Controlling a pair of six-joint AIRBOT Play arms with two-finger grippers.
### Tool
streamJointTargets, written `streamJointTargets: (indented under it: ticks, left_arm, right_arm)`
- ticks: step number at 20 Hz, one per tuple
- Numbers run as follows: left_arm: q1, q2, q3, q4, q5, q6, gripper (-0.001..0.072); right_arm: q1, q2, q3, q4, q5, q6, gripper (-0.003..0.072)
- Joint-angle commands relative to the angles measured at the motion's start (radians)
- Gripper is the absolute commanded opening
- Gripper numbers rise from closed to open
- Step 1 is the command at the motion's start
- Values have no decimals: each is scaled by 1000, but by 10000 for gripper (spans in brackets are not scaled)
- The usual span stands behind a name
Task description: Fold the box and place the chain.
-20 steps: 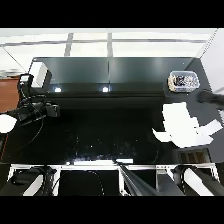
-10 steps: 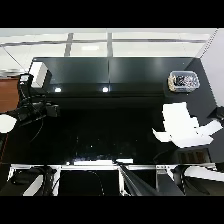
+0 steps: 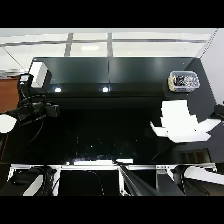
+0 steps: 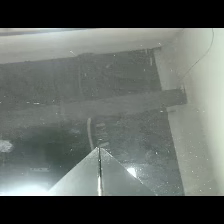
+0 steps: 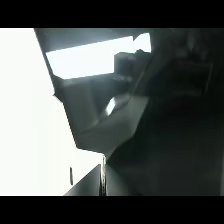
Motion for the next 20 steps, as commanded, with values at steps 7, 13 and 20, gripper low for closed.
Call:
streamJointTargets:
  ticks: [7, 13, 20]
  left_arm:
    - [0, -6, 0, -35, 18, 0, 27]
    - [-23, -133, 1, -289, 21, 42, 28]
    - [-39, -479, 151, -626, -204, 274, 712]
  right_arm:
    - [386, 519, -388, 438, -345, 82, 15]
    - [877, 671, -784, 590, -879, 270, 15]
    - [1091, 671, -906, 591, -1056, 399, 15]
